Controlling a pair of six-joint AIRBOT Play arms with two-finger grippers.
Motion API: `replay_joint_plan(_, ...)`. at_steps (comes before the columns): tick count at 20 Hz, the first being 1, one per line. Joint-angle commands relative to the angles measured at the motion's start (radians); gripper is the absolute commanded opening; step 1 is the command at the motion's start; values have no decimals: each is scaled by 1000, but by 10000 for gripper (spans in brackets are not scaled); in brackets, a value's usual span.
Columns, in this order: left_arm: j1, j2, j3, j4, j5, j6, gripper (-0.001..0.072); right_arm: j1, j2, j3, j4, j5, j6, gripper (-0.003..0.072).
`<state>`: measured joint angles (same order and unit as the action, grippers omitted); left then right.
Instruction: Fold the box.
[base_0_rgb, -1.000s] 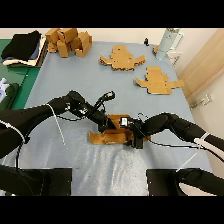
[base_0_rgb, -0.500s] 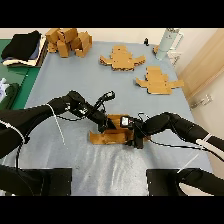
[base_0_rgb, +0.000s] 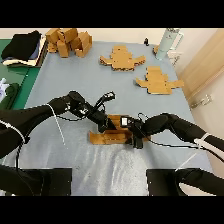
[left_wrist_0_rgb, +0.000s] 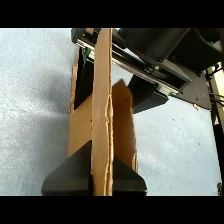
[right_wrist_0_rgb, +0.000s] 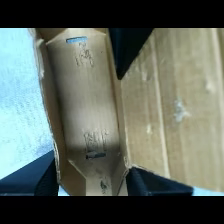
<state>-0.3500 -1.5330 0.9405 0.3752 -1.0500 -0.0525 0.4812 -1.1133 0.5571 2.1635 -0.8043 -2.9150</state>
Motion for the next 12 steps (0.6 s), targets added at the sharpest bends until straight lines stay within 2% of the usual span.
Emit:
replay_joint_plan(1,1,-1,0,-1,2,0,15,0,-3,-13,-2,-4,0,497)
replay_joint_plan(11,1,-1,0,-1,2,0,15,0,-1,-13,-2,10,-11,495)
replay_joint_plan(12,1,-1,0,-1,2,0,15,0,-1,-13,-2,10,-11,464)
